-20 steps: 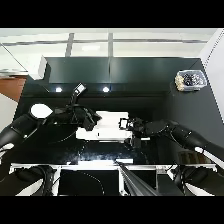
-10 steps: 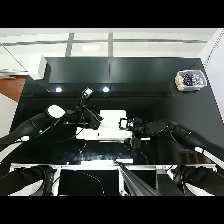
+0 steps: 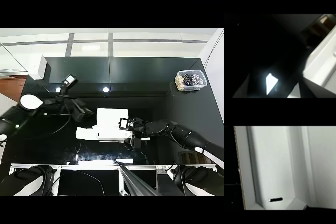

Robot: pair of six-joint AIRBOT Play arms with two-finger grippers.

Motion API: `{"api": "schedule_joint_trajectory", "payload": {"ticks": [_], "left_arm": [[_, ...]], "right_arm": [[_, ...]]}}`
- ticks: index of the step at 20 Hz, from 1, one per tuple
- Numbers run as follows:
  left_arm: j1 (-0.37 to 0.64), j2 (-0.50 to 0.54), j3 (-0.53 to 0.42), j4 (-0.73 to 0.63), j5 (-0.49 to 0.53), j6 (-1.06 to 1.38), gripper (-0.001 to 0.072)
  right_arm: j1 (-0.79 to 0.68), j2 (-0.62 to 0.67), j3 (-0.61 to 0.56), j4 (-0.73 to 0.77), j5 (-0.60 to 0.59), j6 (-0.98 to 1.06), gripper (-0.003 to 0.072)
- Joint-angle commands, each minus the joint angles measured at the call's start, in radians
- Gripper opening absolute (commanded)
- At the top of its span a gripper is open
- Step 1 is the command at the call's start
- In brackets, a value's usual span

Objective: Fold the box and place the chain.

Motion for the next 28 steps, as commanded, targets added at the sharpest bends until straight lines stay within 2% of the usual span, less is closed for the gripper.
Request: {"api": "schedule_joint_trajectory", "payload": {"ticks": [1,3,4,5,6,11,14,17,26,27,28], "left_arm": [[0.13,0.034,0.005,0.175,-0.177,-0.066,0.0698],[0.138,0.031,0.001,0.18,-0.298,0.014,0.0696],[0.122,0.031,0.0,0.193,-0.354,0.08,0.0671],[0.104,0.031,-0.006,0.204,-0.369,0.122,0.0639],[0.082,0.031,-0.023,0.205,-0.353,0.161,0.0615],[-0.074,0.031,-0.122,0.19,-0.123,0.319,0.0631],[-0.165,0.027,-0.137,0.17,0.013,0.342,0.0628],[-0.214,0.014,-0.137,0.122,0.105,0.341,0.0627],[-0.224,-0.045,-0.136,0.101,0.024,0.391,0.0608],[-0.23,-0.055,-0.136,0.101,0.014,0.417,0.0573],[-0.232,-0.065,-0.136,0.106,0.016,0.418,0.044]], "right_arm": [[0.001,-0.001,0.0,0.0,-0.002,0.0,0.0352],[0.001,-0.001,0.0,0.0,-0.002,0.0,0.0351],[0.001,-0.001,0.0,0.0,-0.002,0.0,0.0352],[0.001,-0.001,0.0,0.0,-0.002,0.0,0.0352],[0.001,-0.001,0.0,0.0,-0.002,0.0,0.0352],[0.001,-0.001,0.0,0.0,-0.002,0.001,0.0352],[0.0,-0.001,0.0,0.0,-0.002,0.001,0.0352],[0.0,-0.001,0.0,0.0,-0.002,0.001,0.0352],[0.001,-0.001,0.0,0.001,-0.002,0.001,0.0352],[0.0,-0.001,0.0,0.001,-0.002,0.001,0.0352],[0.001,-0.001,0.0,0.001,-0.002,0.001,0.0352]]}}
